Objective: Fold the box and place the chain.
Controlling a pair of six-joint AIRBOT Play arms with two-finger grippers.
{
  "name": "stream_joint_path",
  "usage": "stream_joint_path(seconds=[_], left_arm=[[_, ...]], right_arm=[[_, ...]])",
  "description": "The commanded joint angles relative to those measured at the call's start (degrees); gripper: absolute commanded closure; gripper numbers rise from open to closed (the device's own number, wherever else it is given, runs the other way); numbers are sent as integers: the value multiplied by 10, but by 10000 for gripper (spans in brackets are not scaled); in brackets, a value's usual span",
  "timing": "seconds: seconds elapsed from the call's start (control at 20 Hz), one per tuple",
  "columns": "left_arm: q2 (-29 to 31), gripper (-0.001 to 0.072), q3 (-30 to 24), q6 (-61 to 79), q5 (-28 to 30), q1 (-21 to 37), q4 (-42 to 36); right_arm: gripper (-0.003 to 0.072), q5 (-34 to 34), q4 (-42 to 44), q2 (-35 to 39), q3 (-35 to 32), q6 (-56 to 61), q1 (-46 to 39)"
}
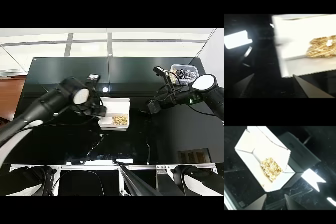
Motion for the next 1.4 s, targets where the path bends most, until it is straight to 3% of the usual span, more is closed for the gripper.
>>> stream_joint_path(seconds=[0.0, 0.1, 0.2, 0.35, 0.4, 0.7, 0.75, 0.95, 1.1, 1.35], left_arm=[[68, 166, -63, 51, -6, 65, -1], [107, 168, -136, 80, 46, 135, -65], [135, 168, -209, 198, 105, 212, -222], [134, 168, -293, 511, 99, 295, -501], [132, 167, -311, 601, 87, 306, -545], [94, 121, -327, 894, 149, 283, -527], [85, -10, -327, 965, 161, 277, -527], [59, -2, -326, 1195, 214, 247, -507], [19, -2, -306, 1237, 270, 237, -507], [-50, -2, -243, 1323, 236, 234, -552]], right_arm=[[410, 1, 0, 0, 0, 1, 0], [410, 1, 0, 0, 0, 2, 0], [410, 0, 0, 0, 0, 2, 0], [410, 0, 0, 0, 0, 4, 0], [410, 0, 1, 0, 0, 5, 0], [410, 1, 1, 0, 0, 46, 0], [410, 1, 1, 0, 0, 50, 0], [410, 0, 1, 0, 0, 63, 0], [410, -7, 1, 0, 0, 70, 0], [410, -27, 1, 0, 0, 71, 0]])
